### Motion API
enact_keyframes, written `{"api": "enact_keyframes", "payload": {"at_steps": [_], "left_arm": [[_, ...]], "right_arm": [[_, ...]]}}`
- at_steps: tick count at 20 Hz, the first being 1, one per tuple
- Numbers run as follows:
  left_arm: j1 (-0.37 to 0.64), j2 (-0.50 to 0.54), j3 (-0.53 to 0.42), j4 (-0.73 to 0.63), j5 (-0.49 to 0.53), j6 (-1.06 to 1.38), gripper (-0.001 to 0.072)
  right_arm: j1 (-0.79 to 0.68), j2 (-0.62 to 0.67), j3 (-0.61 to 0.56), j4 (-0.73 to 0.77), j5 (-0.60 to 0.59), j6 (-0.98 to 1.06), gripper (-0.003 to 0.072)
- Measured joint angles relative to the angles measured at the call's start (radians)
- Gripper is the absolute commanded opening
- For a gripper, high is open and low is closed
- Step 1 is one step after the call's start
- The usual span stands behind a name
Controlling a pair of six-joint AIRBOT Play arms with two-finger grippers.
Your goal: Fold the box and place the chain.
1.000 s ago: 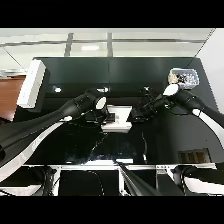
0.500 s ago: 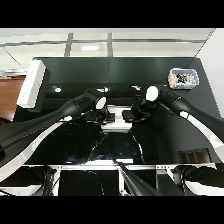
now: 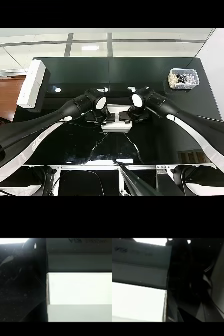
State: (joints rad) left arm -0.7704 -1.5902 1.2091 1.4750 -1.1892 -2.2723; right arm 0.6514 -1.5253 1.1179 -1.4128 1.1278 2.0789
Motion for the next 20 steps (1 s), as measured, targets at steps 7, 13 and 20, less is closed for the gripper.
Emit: {"api": "enact_keyframes", "payload": {"at_steps": [7, 13, 20], "left_arm": [[0.000, 0.000, 0.000, -0.001, 0.000, -0.001, 0.0025], [0.000, 0.000, 0.000, 0.001, 0.000, 0.001, 0.0024], [0.000, 0.000, 0.000, 0.002, 0.000, 0.000, 0.0025]], "right_arm": [[0.019, -0.015, 0.006, -0.030, 0.010, 0.093, 0.0014], [0.021, -0.016, 0.007, -0.031, 0.011, 0.095, 0.0332], [0.021, -0.018, 0.007, -0.026, -0.002, 0.105, 0.0015]]}}
